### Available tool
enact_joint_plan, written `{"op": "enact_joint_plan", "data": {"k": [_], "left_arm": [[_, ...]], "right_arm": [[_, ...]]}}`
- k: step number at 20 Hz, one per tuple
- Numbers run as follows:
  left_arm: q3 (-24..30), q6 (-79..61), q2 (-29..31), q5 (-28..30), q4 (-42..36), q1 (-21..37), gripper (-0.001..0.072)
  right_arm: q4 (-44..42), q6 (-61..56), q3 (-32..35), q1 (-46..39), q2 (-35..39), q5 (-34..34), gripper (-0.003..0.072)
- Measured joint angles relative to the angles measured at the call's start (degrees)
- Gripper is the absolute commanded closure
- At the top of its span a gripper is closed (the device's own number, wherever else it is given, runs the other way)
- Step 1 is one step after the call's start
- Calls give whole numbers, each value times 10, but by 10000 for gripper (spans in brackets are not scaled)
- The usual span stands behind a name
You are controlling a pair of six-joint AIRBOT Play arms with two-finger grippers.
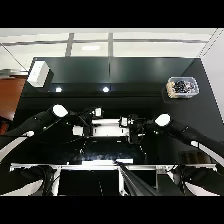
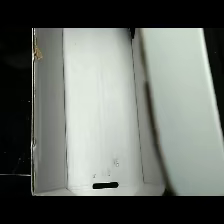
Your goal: Fold the box and place the chain.
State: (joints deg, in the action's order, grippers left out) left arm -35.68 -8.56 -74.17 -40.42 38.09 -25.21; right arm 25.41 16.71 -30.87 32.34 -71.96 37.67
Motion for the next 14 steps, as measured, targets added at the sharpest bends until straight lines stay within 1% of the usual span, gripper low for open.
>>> {"op": "enact_joint_plan", "data": {"k": [14], "left_arm": [[0, 0, 0, 0, 0, 0, 675]], "right_arm": [[15, -17, 0, 10, -1, -20, -5]]}}
